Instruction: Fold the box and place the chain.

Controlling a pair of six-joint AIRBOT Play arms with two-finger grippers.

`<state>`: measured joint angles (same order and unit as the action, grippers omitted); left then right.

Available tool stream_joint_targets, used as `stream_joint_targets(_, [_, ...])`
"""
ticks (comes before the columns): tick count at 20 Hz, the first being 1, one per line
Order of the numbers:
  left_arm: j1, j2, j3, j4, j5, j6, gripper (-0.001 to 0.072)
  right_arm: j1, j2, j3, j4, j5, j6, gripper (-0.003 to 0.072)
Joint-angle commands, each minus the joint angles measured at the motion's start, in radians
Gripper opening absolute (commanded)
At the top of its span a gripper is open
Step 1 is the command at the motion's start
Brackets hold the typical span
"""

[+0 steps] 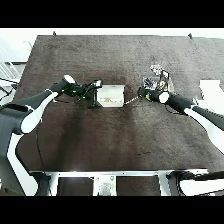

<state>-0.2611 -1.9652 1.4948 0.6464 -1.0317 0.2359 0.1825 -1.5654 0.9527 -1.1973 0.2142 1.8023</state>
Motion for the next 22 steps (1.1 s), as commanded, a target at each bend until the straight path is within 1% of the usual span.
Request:
stream_joint_targets(1, [0.001, 0.0, 0.0, 0.0, 0.001, 0.0, 0.0467, 0.016, -0.078, 0.067, 0.046, -0.005, 0.0, 0.0417])
stream_joint_targets(2, [0.001, 0.0, 0.0, 0.0, 0.001, 0.0, 0.0467, 0.017, -0.089, 0.071, 0.045, -0.005, 0.0, 0.0257])
stream_joint_targets(3, [0.001, 0.0, 0.0, 0.0, 0.002, 0.0, 0.0467, 0.017, -0.088, 0.071, 0.046, -0.005, 0.0, 0.0039])
stream_joint_targets(4, [0.001, 0.0, 0.0, 0.0, 0.002, 0.0, 0.0467, 0.018, -0.07, 0.07, 0.045, -0.005, -0.015, 0.0012])
stream_joint_targets(6, [0.001, 0.0, 0.0, 0.0, 0.0, 0.0, 0.0467, 0.04, 0.022, 0.068, 0.036, -0.005, -0.078, 0.0011])
stream_joint_targets(9, [0.001, 0.0, 0.0, 0.0, 0.002, 0.0, 0.0467, 0.095, 0.23, 0.069, 0.029, -0.003, -0.145, 0.0011])
stream_joint_targets(12, [0.001, 0.0, 0.0, 0.0, 0.001, 0.0, 0.0467, 0.163, 0.413, 0.069, -0.008, -0.003, -0.146, 0.001])
stream_joint_targets(14, [0.001, 0.0, 0.0, 0.0, 0.001, 0.0, 0.0467, 0.221, 0.491, 0.069, -0.008, -0.004, -0.146, 0.001])
stream_joint_targets(17, [0.001, 0.0, 0.0, 0.0, 0.001, 0.0, 0.0467, 0.317, 0.539, 0.085, -0.007, -0.008, -0.121, 0.0009])
stream_joint_targets(18, [0.001, 0.0, 0.0, 0.0, 0.0, 0.0, 0.0467, 0.36, 0.538, 0.098, -0.007, -0.035, -0.096, 0.001])
stream_joint_targets(20, [0.001, 0.0, 0.0, 0.0, -0.001, 0.0, 0.0467, 0.456, 0.534, 0.107, -0.008, -0.13, -0.063, 0.001])
stream_joint_targets(21, [0.001, 0.0, 0.0, 0.0, 0.0, 0.0, 0.0467, 0.479, 0.534, 0.107, -0.007, -0.159, -0.06, 0.0009])
stream_joint_targets(22, [0.001, 0.0, 0.0, 0.0, 0.0, 0.0, 0.0467, 0.483, 0.533, 0.107, -0.007, -0.163, -0.04, 0.0009])
